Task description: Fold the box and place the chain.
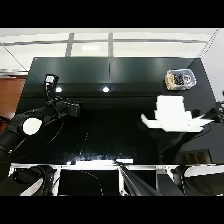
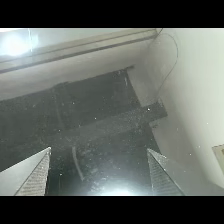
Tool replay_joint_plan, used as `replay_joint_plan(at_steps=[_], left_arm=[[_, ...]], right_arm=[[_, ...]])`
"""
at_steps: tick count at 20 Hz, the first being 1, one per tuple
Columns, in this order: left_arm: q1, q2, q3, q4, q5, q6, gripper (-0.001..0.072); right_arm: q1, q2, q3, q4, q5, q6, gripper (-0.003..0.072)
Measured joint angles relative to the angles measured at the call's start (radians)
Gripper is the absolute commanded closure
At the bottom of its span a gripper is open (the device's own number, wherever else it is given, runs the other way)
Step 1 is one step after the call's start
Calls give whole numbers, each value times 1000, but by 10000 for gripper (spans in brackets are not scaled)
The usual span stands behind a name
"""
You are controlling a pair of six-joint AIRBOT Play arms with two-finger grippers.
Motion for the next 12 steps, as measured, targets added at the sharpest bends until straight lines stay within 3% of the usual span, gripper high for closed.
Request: replay_joint_plan(at_steps=[4,9,12], left_arm=[[0,0,0,0,6,0,-4],[-2,14,9,-56,34,-7,5],[6,17,17,-125,-50,-12,5]], right_arm=[[171,134,-177,138,-111,-37,673],[469,380,-444,349,-438,-93,673],[661,554,-621,497,-658,-190,672]])
